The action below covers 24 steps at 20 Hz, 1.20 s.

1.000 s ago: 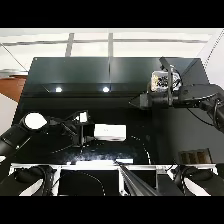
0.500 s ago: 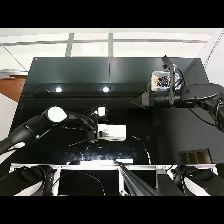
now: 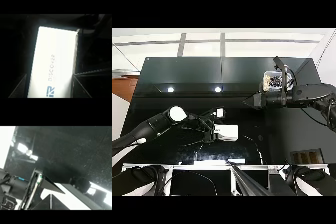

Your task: Fold the box and place the chain.

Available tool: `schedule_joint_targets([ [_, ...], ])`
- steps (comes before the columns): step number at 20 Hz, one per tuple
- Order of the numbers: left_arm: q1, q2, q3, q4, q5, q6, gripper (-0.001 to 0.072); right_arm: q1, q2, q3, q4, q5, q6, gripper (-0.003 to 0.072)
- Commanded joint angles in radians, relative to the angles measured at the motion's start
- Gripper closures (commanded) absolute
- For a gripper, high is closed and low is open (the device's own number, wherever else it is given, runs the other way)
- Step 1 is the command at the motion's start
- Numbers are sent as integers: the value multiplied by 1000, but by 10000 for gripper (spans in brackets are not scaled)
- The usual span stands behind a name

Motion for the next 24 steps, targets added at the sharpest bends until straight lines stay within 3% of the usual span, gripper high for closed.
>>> schedule_joint_targets([
  [1,-1,-5,1,0,-5,0,1,0,1,1,-3,0,0,661],
  [10,3,-7,8,8,-12,0,1,0,1,1,-9,-4,0,661],
  [18,3,-7,37,38,-95,-2,1,0,1,1,-14,-18,0,661],
  [24,-1,-14,36,38,-79,-2,1,0,1,1,-16,-17,0,661],
])
